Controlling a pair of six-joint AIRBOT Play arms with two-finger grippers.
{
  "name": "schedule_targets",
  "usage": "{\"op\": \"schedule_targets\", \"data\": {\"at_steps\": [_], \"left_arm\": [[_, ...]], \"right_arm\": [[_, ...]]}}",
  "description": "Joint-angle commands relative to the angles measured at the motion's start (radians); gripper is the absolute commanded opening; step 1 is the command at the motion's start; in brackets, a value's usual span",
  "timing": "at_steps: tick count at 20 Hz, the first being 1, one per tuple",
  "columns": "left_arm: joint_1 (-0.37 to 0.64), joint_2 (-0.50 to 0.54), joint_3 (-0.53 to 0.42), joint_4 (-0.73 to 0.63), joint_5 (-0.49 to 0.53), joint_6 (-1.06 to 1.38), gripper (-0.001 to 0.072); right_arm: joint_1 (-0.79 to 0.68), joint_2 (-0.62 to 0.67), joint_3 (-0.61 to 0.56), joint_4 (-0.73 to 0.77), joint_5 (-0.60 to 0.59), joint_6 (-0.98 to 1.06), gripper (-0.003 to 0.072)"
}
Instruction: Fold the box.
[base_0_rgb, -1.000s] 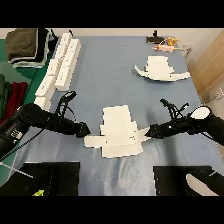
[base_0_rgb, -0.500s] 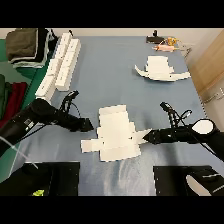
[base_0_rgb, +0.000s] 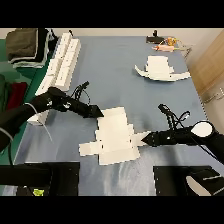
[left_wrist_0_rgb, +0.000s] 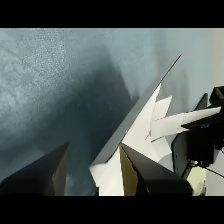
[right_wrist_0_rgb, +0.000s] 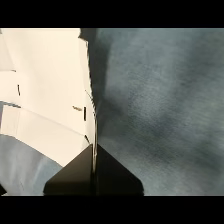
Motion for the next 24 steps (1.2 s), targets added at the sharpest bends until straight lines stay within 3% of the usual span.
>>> {"op": "schedule_targets", "data": {"at_steps": [1,4,7,9,10,11,17,18,24], "left_arm": [[0.002,-0.132,0.092,-0.024,-0.155,0.082,0.0466],[0.002,-0.156,0.102,0.013,-0.313,0.096,0.0466],[0.002,-0.156,0.102,0.074,-0.378,0.096,0.0466],[0.001,-0.156,0.103,0.071,-0.364,0.102,0.0439],[-0.003,-0.156,0.102,0.07,-0.359,0.119,0.0282],[-0.01,-0.156,0.103,0.068,-0.353,0.137,0.0226],[-0.07,-0.156,0.103,0.039,-0.237,0.176,0.0217],[-0.073,-0.156,0.103,0.039,-0.237,0.191,0.0012],[-0.071,-0.155,0.103,0.027,-0.248,0.225,0.0015]], "right_arm": [[0.014,0.001,0.0,0.0,0.0,-0.001,0.0006],[0.014,0.001,0.0,-0.01,-0.014,-0.001,0.0005],[0.014,0.001,0.0,-0.011,-0.027,-0.001,0.0006],[0.014,0.001,0.0,-0.011,-0.027,-0.001,0.0006],[0.014,0.001,0.0,-0.011,-0.027,-0.001,0.0006],[0.014,0.001,0.0,-0.01,-0.027,-0.001,0.0006],[0.014,0.001,0.0,-0.015,-0.024,-0.001,0.0006],[0.014,0.001,0.0,-0.018,-0.024,-0.001,0.0006],[0.014,0.001,0.002,-0.068,-0.036,-0.001,0.0016]]}}
